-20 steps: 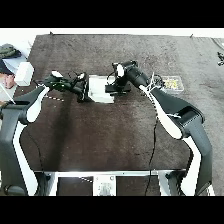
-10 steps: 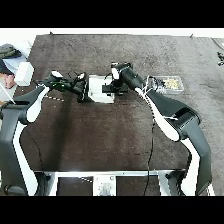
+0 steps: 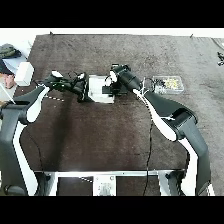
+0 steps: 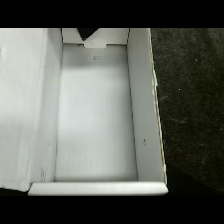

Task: Fold the box and place the chain.

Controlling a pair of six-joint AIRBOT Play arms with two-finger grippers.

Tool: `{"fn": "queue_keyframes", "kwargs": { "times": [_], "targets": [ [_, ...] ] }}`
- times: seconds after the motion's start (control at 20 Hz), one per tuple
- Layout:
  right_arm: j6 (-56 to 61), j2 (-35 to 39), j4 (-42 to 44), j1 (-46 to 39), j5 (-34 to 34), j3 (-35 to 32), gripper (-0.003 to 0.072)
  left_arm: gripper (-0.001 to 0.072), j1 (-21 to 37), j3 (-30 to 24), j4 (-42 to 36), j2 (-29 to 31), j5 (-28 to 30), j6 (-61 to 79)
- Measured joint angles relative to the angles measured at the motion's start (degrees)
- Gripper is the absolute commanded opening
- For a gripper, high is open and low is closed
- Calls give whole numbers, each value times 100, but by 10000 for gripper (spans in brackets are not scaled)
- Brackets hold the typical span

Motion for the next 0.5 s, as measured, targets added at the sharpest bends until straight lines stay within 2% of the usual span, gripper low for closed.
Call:
{"fn": "queue_keyframes", "kwargs": {
  "times": [0.5],
  "targets": [
    [208, -13, -22, 46, -20, 0, 210, 415, 0, 0, 0, 0, 0, 0]
  ]
}}
